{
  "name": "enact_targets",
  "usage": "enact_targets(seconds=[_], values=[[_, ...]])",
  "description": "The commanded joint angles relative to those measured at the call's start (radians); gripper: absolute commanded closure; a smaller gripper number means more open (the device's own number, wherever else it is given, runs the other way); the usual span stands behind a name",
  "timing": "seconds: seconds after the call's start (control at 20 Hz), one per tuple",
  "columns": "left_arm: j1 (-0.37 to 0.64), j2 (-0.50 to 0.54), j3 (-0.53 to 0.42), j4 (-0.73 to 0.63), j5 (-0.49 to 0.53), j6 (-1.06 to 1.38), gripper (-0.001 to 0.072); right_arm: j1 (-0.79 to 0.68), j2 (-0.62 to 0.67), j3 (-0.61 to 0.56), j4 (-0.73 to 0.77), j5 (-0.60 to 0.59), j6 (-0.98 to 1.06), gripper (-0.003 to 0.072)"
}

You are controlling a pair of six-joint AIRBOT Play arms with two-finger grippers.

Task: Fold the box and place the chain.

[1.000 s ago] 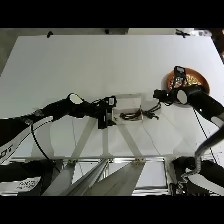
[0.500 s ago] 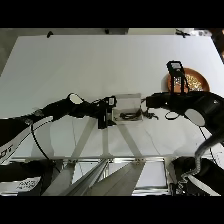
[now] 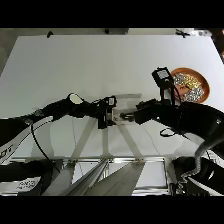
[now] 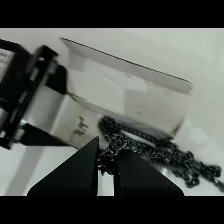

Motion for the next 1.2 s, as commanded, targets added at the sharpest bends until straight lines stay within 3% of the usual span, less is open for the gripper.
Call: enact_targets(seconds=[0.0, 0.35, 0.75, 0.95, 1.0, 1.05, 1.1, 1.15], values=[[0.001, 0.001, 0.0, 0.0, 0.0, 0.0, 0.0343, 0.046, 0.002, 0.001, 0.0, -0.083, 0.0, 0.0679], [0.001, 0.001, 0.0, 0.0, 0.0, 0.0, 0.0343, 0.046, -0.018, 0.001, 0.0, -0.129, 0.001, 0.0679], [0.001, 0.001, 0.0, 0.0, 0.0, 0.0, 0.0343, 0.046, -0.318, 0.001, 0.019, -0.243, 0.004, 0.0678], [0.001, 0.001, 0.0, 0.0, 0.0, 0.0, 0.0343, 0.046, -0.386, 0.001, 0.041, -0.226, 0.004, 0.0672], [0.001, 0.001, 0.0, 0.0, 0.001, 0.0, 0.0343, 0.046, -0.39, 0.001, 0.041, -0.224, 0.003, 0.062], [0.001, 0.001, 0.0, 0.0, 0.0, 0.0, 0.0343, 0.046, -0.391, 0.001, 0.041, -0.212, 0.003, 0.0498], [0.001, 0.001, 0.0, 0.0, 0.0, 0.0, 0.0343, 0.046, -0.391, 0.001, 0.042, -0.196, 0.004, 0.0427], [0.001, 0.001, 0.0, 0.0, 0.0, 0.0, 0.0343, 0.046, -0.391, 0.002, 0.042, -0.176, 0.003, 0.0409]])
